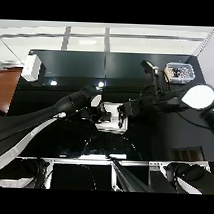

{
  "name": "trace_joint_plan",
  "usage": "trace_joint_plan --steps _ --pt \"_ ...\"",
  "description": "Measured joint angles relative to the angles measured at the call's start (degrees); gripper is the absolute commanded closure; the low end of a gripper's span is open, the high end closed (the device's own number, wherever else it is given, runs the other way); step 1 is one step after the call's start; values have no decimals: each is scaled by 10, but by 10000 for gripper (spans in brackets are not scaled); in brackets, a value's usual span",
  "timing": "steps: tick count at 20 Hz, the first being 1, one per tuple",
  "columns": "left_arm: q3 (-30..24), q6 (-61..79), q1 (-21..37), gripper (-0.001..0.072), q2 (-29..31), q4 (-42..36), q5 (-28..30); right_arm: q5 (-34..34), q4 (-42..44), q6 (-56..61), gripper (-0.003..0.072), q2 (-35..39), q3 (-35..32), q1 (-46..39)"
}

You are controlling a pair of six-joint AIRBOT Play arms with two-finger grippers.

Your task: Fold the box and place the chain.

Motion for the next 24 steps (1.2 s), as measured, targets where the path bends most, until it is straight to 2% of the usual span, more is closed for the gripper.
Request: trace_joint_plan --steps 2,3,4,8,14,19,20,22,23,24 --pt "0 0 0 686 0 0 0 -27 2 6 649 -8 -23 8" --pt "0 0 0 686 0 0 0 -38 3 11 470 -13 -31 11" --pt "0 0 0 686 0 0 0 -49 4 14 436 -18 -37 15" --pt "0 -1 0 686 0 0 0 -52 3 18 441 -31 -48 10" --pt "0 0 0 686 -2 0 7 23 -65 12 442 -31 -52 -89" --pt "5 -16 1 681 -3 3 10 25 -100 5 442 -30 -52 -125" --pt "9 -26 0 601 -3 3 11 24 -103 3 442 -30 -53 -127" --pt "18 -48 0 352 -3 3 11 22 -109 -1 442 -30 -53 -128" --pt "23 -58 0 287 -3 3 11 21 -111 -3 442 -30 -54 -129" --pt "26 -65 0 279 -3 4 10 16 -113 -4 442 -30 -54 -129"
